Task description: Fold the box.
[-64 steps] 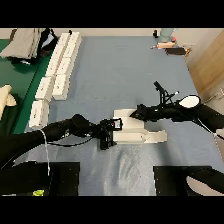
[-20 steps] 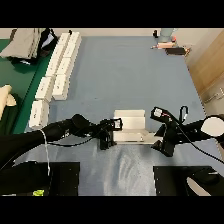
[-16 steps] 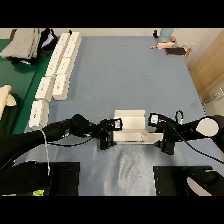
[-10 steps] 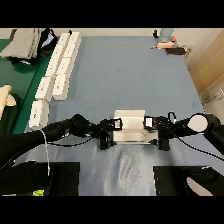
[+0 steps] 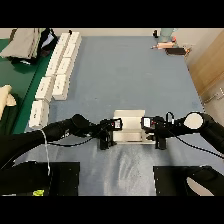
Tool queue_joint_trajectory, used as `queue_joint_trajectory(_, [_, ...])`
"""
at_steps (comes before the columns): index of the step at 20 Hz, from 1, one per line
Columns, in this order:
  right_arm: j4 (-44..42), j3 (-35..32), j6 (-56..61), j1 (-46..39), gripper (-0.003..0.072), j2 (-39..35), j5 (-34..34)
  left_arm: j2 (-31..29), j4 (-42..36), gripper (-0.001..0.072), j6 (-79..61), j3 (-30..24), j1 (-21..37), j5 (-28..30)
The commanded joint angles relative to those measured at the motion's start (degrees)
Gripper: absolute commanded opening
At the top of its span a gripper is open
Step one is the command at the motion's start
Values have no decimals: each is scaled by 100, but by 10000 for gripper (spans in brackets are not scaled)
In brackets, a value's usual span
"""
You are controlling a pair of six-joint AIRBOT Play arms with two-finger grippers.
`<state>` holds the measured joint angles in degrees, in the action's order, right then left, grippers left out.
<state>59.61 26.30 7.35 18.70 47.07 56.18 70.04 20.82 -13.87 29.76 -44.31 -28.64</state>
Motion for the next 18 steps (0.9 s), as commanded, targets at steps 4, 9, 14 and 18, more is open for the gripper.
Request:
queue_joint_trajectory(4, [-695,-66,-350,94,217,109,-127,2,0,375,-2,4,2,0])
queue_joint_trajectory(9, [-697,-157,-348,385,443,280,-417,2,2,375,-2,4,2,0])
queue_joint_trajectory(14, [-555,-162,-157,382,657,295,-420,2,2,375,-2,4,2,0])
queue_joint_trajectory(18, [-105,-133,772,382,422,94,-413,2,2,375,-2,4,2,0])
